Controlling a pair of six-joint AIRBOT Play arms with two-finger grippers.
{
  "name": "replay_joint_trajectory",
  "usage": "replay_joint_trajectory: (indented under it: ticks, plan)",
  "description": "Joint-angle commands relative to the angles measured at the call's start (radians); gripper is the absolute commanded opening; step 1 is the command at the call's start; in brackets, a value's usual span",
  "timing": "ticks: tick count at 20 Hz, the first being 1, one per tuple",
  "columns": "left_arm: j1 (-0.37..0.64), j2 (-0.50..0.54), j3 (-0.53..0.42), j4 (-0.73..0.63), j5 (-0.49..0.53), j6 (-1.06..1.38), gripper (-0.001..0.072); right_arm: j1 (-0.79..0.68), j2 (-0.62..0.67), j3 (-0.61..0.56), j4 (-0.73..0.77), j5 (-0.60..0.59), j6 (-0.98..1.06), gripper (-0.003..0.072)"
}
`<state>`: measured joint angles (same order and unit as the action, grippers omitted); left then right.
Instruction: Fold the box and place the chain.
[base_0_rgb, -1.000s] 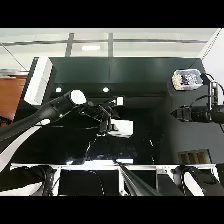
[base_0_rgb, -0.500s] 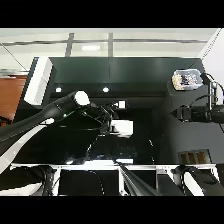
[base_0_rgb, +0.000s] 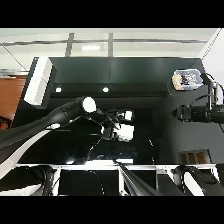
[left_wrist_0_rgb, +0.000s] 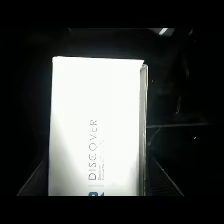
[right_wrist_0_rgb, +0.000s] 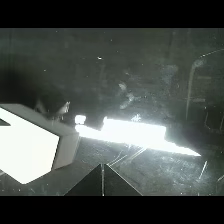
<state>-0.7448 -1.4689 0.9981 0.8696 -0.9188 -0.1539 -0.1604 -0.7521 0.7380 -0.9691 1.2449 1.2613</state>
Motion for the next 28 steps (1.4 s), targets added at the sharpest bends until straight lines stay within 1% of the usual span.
replay_joint_trajectory:
  ticks: [1,2,3,4,5,7,9,11,13,15,18,21,23,24,26,28]
  plan:
    - [-0.053,-0.028,0.0,0.171,0.026,0.0,0.0712,0.0,0.001,0.001,0.0,0.0,0.0,0.0017]
    - [-0.063,-0.032,0.0,0.199,0.029,-0.008,0.0678,0.0,0.001,0.001,0.0,0.0,0.0,0.0017]
    - [-0.064,-0.03,0.001,0.196,0.026,-0.014,0.0551,0.0,0.001,0.001,0.0,0.0,0.0,0.0017]
    - [-0.064,-0.024,0.004,0.193,0.021,-0.05,0.0402,0.0,0.001,0.001,0.0,0.0,0.0,0.0017]
    - [-0.061,-0.015,0.008,0.196,0.021,-0.109,0.0346,0.0,0.001,0.001,0.0,0.0,0.0,0.0017]
    - [-0.041,0.02,0.012,0.213,0.013,-0.243,0.0346,0.0,0.001,0.001,0.0,0.0,0.0,0.0017]
    - [0.003,0.074,0.012,0.307,0.007,-0.447,0.0346,0.0,0.001,0.001,0.0,-0.005,0.0,0.0017]
    - [0.081,0.13,0.012,0.445,-0.052,-0.652,0.0346,0.0,0.001,0.001,0.0,-0.019,0.0,0.0017]
    - [0.198,0.185,0.012,0.56,-0.15,-0.82,0.0346,0.0,0.001,0.001,0.0,-0.025,0.0,0.0017]
    - [0.352,0.235,0.011,0.626,-0.249,-0.97,0.0346,0.0,0.001,0.001,0.0,-0.029,0.0,0.0018]
    - [0.608,0.299,-0.009,0.64,-0.349,-1.15,0.0346,0.0,0.001,0.001,0.0,-0.046,0.0,0.0017]
    - [0.872,0.344,-0.052,0.641,-0.4,-1.195,0.0346,0.0,0.001,0.001,0.0,-0.061,-0.001,0.0018]
    - [1.046,0.344,-0.065,0.64,-0.439,-1.197,0.0346,0.0,0.001,0.001,0.0,-0.064,-0.001,0.0017]
    - [1.123,0.344,-0.068,0.64,-0.45,-1.196,0.0346,0.0,0.001,0.001,0.0,-0.064,-0.001,0.0018]
    - [1.256,0.344,-0.068,0.626,-0.433,-1.171,0.0347,0.0,0.001,0.001,0.0,-0.063,-0.001,0.0017]
    - [1.344,0.343,-0.068,0.564,-0.367,-1.09,0.0347,0.0,0.001,0.001,0.0,-0.063,-0.001,0.0018]
